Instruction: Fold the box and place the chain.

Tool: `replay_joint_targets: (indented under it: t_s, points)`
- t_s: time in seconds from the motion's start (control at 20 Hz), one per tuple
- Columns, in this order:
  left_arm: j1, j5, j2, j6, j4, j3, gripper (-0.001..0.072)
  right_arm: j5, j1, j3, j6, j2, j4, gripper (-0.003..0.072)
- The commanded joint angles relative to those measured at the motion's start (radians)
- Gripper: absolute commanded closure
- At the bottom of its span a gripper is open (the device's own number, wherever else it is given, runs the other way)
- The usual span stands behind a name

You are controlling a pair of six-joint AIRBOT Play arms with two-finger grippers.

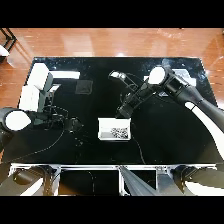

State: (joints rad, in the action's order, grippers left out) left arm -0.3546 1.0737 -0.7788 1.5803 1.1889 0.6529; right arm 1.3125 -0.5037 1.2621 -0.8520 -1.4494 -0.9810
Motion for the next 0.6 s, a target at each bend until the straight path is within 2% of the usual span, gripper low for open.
replay_joint_targets:
  t_s: [0.0, 0.25, 0.4, 0.55]
  points:
    - [0.0, 0.001, -0.001, 0.0, 0.0, 0.0, 0.0079, 0.113, -0.006, 0.0, 0.014, 0.0, 0.002, -0.0017]
    - [0.0, 0.003, -0.001, -0.001, 0.004, 0.0, 0.0079, 0.117, -0.054, -0.031, 0.054, 0.0, -0.003, -0.0018]
    - [0.0, 0.002, -0.001, -0.002, 0.008, 0.0, 0.0079, 0.071, -0.097, -0.063, 0.052, 0.0, -0.088, -0.0018]
    - [0.0, 0.001, -0.001, -0.002, 0.007, 0.0, 0.0079, 0.018, -0.121, -0.064, 0.052, 0.0, -0.099, -0.0017]
